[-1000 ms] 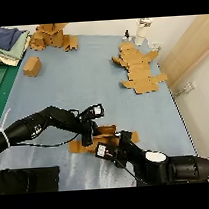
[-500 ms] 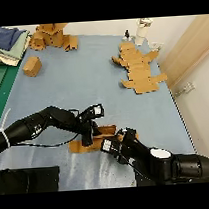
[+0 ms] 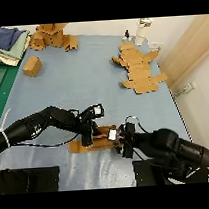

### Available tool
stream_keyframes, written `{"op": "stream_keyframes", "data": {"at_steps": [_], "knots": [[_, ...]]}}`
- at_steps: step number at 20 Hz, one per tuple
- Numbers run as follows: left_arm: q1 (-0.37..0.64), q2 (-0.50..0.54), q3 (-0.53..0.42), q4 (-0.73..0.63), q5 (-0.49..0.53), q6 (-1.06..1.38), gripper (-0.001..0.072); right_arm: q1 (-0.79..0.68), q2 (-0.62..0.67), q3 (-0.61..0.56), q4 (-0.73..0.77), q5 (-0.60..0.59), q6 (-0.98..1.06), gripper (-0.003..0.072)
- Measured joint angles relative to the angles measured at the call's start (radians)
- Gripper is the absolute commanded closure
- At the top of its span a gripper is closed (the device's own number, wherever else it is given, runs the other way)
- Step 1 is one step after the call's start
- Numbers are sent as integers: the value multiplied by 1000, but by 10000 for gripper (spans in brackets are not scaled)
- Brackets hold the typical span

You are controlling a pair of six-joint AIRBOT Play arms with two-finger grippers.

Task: Fold the box.

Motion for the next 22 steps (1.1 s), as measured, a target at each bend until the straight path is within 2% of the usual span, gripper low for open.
{"op": "stream_keyframes", "data": {"at_steps": [4, 8, 13, 22], "knots": [[0, 0, 0, 0, 0, 0, 695, -213, -103, 7, 379, -65, -470, -31], [0, 0, 0, 0, 0, 0, 695, -296, -226, 33, 550, -110, -721, -31], [0, 0, 0, 0, 0, 0, 695, -320, -285, 48, 576, -115, -818, -25], [0, 0, 0, 0, 0, 0, 695, -326, -277, 52, 518, -101, -841, -14]]}}
